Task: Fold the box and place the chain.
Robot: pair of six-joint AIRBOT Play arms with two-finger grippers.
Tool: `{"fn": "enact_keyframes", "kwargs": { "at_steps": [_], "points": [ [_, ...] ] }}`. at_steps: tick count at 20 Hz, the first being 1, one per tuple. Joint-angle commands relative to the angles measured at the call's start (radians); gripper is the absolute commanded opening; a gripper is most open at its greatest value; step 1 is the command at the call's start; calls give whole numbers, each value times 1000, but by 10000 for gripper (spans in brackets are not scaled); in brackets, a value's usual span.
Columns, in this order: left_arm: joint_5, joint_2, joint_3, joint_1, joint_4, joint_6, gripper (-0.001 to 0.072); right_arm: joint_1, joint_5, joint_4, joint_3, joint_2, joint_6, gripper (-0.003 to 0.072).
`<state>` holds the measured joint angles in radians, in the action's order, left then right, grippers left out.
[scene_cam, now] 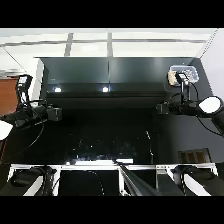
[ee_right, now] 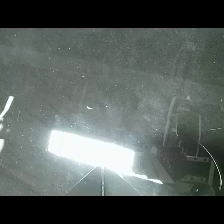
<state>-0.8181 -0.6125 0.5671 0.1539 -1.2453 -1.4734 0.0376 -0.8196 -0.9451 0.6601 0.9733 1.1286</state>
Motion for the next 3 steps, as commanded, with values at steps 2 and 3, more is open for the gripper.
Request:
{"fn": "enact_keyframes", "kwargs": {
  "at_steps": [2, 3],
  "points": [
    [3, 3, -3, -1, 1, 0, 23, 1, 0, 1, -1, 0, 0, 15],
    [3, 3, -3, -1, 0, 0, 23, 1, 0, 1, -1, 0, 0, 15]
  ]
}}
